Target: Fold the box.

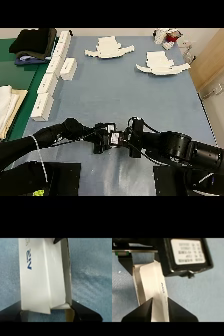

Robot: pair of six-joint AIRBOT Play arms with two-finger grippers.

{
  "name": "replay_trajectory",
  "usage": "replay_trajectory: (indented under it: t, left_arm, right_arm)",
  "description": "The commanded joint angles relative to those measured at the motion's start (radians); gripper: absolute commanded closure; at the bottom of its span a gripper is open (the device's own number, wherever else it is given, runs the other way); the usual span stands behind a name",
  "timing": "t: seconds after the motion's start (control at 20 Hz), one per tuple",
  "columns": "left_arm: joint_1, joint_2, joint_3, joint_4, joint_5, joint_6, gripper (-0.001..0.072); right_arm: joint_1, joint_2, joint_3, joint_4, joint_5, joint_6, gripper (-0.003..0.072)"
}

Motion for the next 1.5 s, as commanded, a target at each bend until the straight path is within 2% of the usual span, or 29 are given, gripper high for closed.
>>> replay_trajectory:
  t: [0.0, 0.05, 0.6, 0.65, 0.7, 0.75, 0.95, 1.1, 1.15, 1.25, 1.35, 1.45]
  left_arm:
    - [0.0, 0.0, 0.001, 0.001, -0.002, 0.001, 0.0113]
    - [0.0, 0.0, 0.001, 0.001, -0.002, 0.001, 0.0113]
    - [0.0, 0.0, 0.001, 0.001, -0.002, 0.001, 0.0113]
    - [0.0, 0.0, 0.001, 0.001, -0.002, 0.001, 0.0113]
    - [0.0, 0.0, 0.001, 0.001, -0.002, 0.001, 0.0113]
    - [0.0, 0.0, 0.001, 0.001, -0.002, 0.001, 0.0113]
    - [0.0, 0.0, 0.001, 0.001, -0.002, 0.001, 0.0113]
    - [0.0, 0.0, 0.001, 0.001, -0.002, 0.001, 0.0113]
    - [0.0, 0.0, 0.001, 0.001, -0.002, 0.001, 0.0113]
    - [0.0, 0.0, 0.001, 0.001, -0.002, 0.001, 0.0113]
    - [0.0, 0.0, 0.001, 0.001, -0.002, 0.001, 0.0113]
    - [0.0, 0.0, 0.001, 0.001, -0.002, 0.001, 0.0113]
  right_arm:
    - [0.001, -0.037, 0.001, 0.043, 0.0, -0.003, 0.0464]
    - [0.001, -0.043, 0.001, 0.057, 0.0, -0.003, 0.0532]
    - [0.001, -0.042, 0.001, 0.115, -0.01, -0.003, 0.0524]
    - [0.0, -0.041, 0.001, 0.115, -0.014, -0.002, 0.0488]
    - [0.0, -0.041, 0.001, 0.115, -0.017, -0.002, 0.0346]
    - [0.0, -0.041, 0.001, 0.115, -0.019, -0.002, 0.0301]
    - [0.0, -0.011, 0.002, 0.115, -0.019, -0.001, 0.0301]
    - [0.0, 0.069, 0.001, 0.115, -0.018, 0.015, 0.0303]
    - [0.0, 0.099, 0.001, 0.116, -0.017, 0.044, 0.0343]
    - [-0.019, 0.151, -0.013, 0.121, 0.011, 0.212, 0.0673]
    - [-0.043, 0.19, -0.089, 0.14, 0.136, 0.425, 0.0686]
    - [-0.043, 0.215, -0.198, 0.196, 0.369, 0.668, 0.0686]
